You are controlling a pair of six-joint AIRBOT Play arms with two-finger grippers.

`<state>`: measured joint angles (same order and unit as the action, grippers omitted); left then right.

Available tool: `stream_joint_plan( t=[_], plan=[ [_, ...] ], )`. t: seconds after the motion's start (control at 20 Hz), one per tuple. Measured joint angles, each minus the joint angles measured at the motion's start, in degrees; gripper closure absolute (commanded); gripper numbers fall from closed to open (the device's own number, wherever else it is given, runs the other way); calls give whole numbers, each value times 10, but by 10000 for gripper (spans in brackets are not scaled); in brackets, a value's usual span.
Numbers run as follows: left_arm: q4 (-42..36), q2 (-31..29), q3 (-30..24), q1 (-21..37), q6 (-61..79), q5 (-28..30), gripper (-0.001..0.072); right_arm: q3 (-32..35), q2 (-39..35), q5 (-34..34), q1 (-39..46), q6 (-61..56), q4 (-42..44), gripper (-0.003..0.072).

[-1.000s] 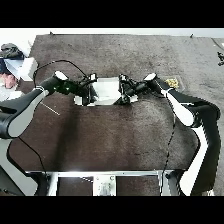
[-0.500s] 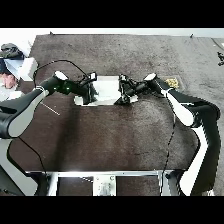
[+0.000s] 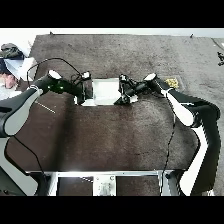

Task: Fold the box and place the chain.

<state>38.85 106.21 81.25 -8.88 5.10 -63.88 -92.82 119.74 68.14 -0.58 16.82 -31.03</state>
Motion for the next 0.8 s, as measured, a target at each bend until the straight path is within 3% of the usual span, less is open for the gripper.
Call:
stream_joint_plan(
  t=[0.35, 0.55, 0.8],
  plan=[
    [0, -90, -7, 43, -187, 31, 704, 0, 0, 0, 0, 1, 0, 348],
    [-11, -136, -52, 90, -332, 40, 699, 0, 0, 0, 0, 1, 0, 348],
    [-16, -149, -132, 117, -465, 36, 698, 0, 0, 0, 0, 1, 0, 348]
  ],
)
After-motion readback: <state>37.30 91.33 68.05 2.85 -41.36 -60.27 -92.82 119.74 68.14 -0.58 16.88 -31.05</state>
